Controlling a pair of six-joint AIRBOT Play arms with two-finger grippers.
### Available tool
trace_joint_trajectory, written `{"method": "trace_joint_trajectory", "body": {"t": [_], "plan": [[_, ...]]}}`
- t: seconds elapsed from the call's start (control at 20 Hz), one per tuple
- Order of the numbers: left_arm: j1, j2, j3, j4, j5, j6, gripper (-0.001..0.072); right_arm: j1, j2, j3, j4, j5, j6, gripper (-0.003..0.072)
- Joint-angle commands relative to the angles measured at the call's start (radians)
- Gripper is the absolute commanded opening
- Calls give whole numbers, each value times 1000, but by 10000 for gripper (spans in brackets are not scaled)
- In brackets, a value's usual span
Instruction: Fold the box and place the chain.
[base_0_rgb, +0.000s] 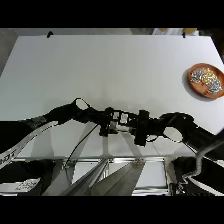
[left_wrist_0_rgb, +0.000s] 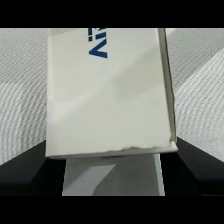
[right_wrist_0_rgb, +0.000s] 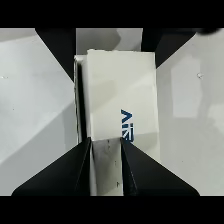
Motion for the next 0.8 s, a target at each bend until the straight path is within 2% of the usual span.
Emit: {"method": "trace_joint_trajectory", "body": {"t": [0.0, 0.2, 0.45, 0.6, 0.65, 0.7, 0.75], "plan": [[-1, 0, 0, 0, -1, 0, 253, 0, 4, -5, 44, 5, 10, 329], [-1, 0, 0, 0, -1, 0, 253, -13, 5, -3, 101, 43, 14, 346], [-1, 0, 0, 0, -1, 0, 253, -162, 5, 10, 269, 105, 5, 343], [-1, 0, 0, 0, -1, 0, 253, -194, 5, 13, 356, 110, -46, 330], [-1, 0, 0, 0, -1, 0, 253, -194, 5, 13, 365, 106, -51, 308], [-1, 0, 0, 0, -1, 0, 253, -194, 5, 13, 368, 100, -51, 243], [-1, 0, 0, 0, -1, 0, 253, -194, 5, 12, 367, 98, -52, 147]]}}
